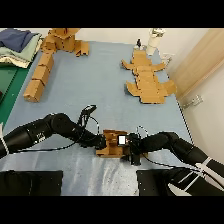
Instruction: Fold the box.
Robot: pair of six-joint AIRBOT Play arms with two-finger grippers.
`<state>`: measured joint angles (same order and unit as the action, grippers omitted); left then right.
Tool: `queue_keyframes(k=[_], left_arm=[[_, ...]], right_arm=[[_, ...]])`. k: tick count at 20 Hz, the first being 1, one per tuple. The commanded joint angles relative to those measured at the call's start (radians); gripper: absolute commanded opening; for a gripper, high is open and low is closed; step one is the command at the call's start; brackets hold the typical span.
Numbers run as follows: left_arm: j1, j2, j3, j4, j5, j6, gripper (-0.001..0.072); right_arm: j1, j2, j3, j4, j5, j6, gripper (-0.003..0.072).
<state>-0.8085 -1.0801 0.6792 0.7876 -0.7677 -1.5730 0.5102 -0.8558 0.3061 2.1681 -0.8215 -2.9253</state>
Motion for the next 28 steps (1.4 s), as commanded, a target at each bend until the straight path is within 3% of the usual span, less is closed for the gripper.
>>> queue_keyframes(k=[1,5,9,10,13,21,28], left_arm=[[-0.01,-0.004,0.001,0.094,0.025,-0.131,0.0536],[-0.106,-0.005,0.021,0.254,0.068,-0.346,0.0534],[-0.227,-0.005,0.093,0.679,0.025,-0.777,0.0534],[-0.238,-0.005,0.102,0.727,-0.009,-0.828,0.0534],[-0.26,-0.006,0.109,0.736,-0.061,-0.856,0.0534],[-0.368,-0.09,0.159,0.689,-0.044,-0.88,0.0534],[-0.376,-0.142,0.183,0.689,-0.107,-0.915,0.0526]], right_arm=[[0.001,-0.001,0.0,0.0,0.0,0.0,0.05],[0.001,-0.001,0.0,0.0,0.0,0.0,0.05],[0.001,-0.001,0.0,0.0,0.0,0.0,0.0499],[0.001,-0.001,0.0,0.0,0.0,0.0,0.0499],[0.001,-0.001,0.0,0.0,0.0,0.0,0.05],[0.001,-0.001,0.0,0.0,0.0,0.0,0.0499],[0.001,-0.001,0.0,0.0,0.0,0.0,0.05]])
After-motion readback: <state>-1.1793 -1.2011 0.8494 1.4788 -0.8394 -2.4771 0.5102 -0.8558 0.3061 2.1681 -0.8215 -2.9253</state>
